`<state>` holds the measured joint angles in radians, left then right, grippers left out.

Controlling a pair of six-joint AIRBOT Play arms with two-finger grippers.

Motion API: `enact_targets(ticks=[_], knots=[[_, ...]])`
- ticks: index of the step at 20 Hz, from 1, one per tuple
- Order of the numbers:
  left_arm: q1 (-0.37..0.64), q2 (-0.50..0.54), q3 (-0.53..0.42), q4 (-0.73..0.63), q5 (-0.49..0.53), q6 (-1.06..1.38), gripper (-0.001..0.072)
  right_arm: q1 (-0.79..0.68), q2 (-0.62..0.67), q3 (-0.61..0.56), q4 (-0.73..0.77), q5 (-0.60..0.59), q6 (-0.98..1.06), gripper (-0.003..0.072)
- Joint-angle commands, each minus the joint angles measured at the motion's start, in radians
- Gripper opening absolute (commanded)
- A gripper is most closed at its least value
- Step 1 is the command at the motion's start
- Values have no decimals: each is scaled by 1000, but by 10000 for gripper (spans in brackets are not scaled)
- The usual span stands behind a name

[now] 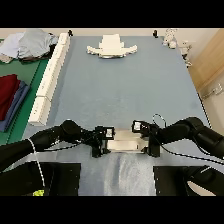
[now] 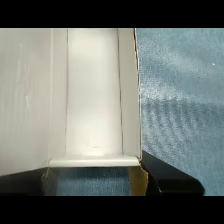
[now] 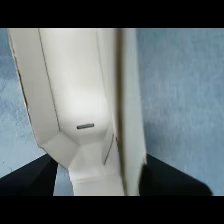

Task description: Fold the box.

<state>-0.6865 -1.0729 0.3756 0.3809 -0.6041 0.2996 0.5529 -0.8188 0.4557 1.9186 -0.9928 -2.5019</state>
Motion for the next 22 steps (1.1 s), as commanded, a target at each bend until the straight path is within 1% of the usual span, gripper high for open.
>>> enact_targets(ticks=[1, 3, 4, 5, 6, 7, 8, 9, 10, 11, 12, 13, 14, 16, 17, 19, 22], knots=[[0, -1, 0, 0, 2, -1, 408, 0, 82, 67, -180, -245, 320, 720], [0, -1, 0, 0, 2, -1, 407, 0, 130, 107, -225, -402, 569, 718], [0, -1, 0, 0, 2, -1, 408, 0, 147, 118, -215, -461, 699, 706], [0, -1, 0, 0, 2, -1, 408, 0, 161, 119, -167, -492, 819, 658], [0, -1, 0, 0, 2, -1, 407, 0, 167, 113, -78, -488, 904, 536], [0, -1, 0, 0, 2, -1, 407, 1, 166, 101, 63, -446, 943, 439], [0, -1, 0, 0, 1, -1, 407, 5, 161, 82, 219, -363, 957, 381], [0, -1, 0, 0, 1, -1, 407, 13, 155, 58, 360, -241, 960, 270], [0, -1, 0, 0, 2, -1, 408, 36, 146, 38, 440, -113, 960, 188], [0, -1, 0, 0, 2, -1, 408, 69, 132, 25, 475, 24, 961, 116], [0, -1, 0, 0, 1, -1, 407, 103, 115, 26, 478, 136, 961, 52], [0, -1, 0, 0, 1, -1, 407, 130, 95, 29, 479, 246, 961, 52], [0, -1, 0, 0, 2, -1, 408, 138, 78, 33, 478, 329, 961, 53], [0, -1, 0, 0, 2, -1, 408, 133, 37, 35, 462, 447, 961, 53], [0, -1, 0, 0, 2, -1, 408, 114, 10, 35, 458, 469, 961, 53], [0, -1, 0, 0, 1, -1, 408, 73, -52, 35, 443, 468, 958, 53], [0, -1, 0, 0, 1, -1, 408, 64, -138, 35, 429, 458, 956, 54]])
